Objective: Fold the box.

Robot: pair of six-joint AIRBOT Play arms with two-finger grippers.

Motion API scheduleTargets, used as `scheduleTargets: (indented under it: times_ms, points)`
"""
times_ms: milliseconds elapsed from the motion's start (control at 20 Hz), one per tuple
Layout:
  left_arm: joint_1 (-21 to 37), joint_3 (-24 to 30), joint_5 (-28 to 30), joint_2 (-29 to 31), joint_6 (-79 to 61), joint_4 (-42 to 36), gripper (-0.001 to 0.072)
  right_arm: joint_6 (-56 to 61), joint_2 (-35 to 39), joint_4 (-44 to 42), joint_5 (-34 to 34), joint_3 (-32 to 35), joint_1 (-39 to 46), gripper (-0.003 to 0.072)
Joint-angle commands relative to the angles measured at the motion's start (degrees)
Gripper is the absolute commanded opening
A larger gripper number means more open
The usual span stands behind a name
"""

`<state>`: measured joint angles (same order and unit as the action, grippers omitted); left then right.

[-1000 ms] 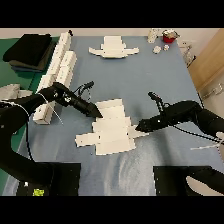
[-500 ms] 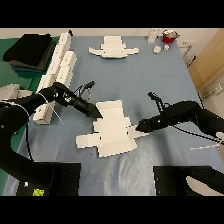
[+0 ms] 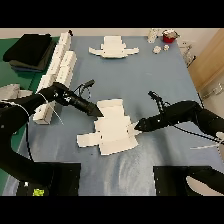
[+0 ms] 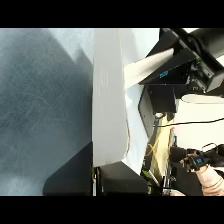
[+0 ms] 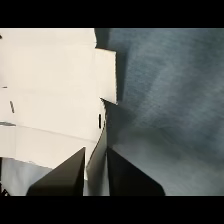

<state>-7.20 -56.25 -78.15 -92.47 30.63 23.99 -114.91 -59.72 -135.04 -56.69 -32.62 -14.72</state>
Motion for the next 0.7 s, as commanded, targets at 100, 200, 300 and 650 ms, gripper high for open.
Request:
scheduleTargets:
  times_ms: [100,200,300,650]
  points:
    - [0.0,-0.9,-0.7,1.4,-9.6,-0.6,0.0012,4.6,0.0,12.2,3.2,-2.0,1.6,0.0233]
    - [0.0,-0.9,0.3,3.3,-13.5,-0.3,0.0011,8.4,0.0,18.2,3.3,-4.0,3.3,0.0346]
    - [0.0,-0.9,1.9,5.4,-16.5,-0.2,0.0011,18.5,0.0,25.3,3.3,-6.2,5.3,0.0619]
    - [-6.1,5.0,17.6,16.5,-31.3,0.2,0.0008,31.5,0.0,26.4,1.9,-8.4,7.4,0.0618]
